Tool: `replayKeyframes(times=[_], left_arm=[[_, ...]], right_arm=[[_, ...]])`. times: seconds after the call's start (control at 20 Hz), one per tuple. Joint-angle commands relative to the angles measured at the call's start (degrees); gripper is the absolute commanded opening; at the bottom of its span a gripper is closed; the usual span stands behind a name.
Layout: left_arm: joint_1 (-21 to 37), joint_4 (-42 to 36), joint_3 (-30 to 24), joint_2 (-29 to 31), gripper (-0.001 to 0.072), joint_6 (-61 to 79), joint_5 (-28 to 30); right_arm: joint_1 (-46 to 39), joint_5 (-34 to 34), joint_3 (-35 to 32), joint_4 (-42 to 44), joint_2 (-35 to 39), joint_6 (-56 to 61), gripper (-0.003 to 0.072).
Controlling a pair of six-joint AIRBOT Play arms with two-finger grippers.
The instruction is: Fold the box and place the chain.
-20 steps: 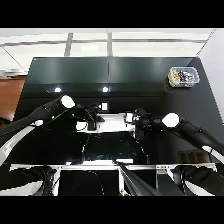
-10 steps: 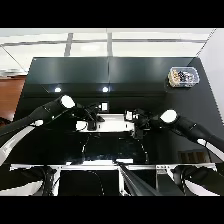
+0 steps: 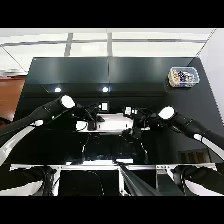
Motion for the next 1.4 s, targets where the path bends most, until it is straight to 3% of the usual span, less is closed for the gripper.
replayKeyframes(times=[0.0, 0.2, 1.35], left_arm=[[-0.02, 0.00, -0.04, -0.02, 0.0027, 0.07, 0.02], [-0.02, 0.00, -0.04, -0.02, 0.0027, 0.07, 0.02], [-0.02, 0.00, -0.04, -0.02, 0.0027, 0.07, 0.02]], right_arm=[[-0.02, -1.01, 0.11, -0.63, -0.31, 0.13, 0.0705], [-0.04, -1.64, 0.11, -4.70, -0.48, 0.15, 0.0705], [0.00, -1.75, 0.28, -1.86, -3.08, -5.84, 0.0705]])
